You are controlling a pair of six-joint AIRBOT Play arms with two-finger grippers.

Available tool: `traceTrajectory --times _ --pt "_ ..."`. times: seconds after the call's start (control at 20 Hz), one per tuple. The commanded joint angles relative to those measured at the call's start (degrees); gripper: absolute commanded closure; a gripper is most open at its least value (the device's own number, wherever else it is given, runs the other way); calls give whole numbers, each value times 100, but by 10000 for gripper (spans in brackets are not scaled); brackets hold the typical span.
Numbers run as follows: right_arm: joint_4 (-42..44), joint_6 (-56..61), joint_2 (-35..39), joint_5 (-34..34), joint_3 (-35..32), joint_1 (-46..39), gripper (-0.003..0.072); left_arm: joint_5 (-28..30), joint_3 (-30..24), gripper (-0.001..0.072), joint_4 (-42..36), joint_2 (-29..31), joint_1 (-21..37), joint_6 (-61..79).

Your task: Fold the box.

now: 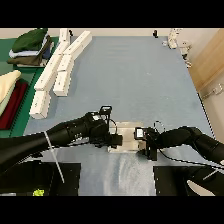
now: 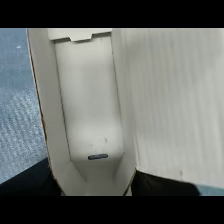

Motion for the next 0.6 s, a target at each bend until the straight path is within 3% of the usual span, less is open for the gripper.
traceTrajectory --times 0.0,0.3,0.55 --pt "2 2 -2 2 4 2 198 -269 278 310 254 -400 -144 -378" --pt "2 2 -2 0 4 2 199 -452 651 310 365 -844 -177 -503" --pt "2 2 -2 2 4 2 198 -483 656 320 363 -846 -177 -474"
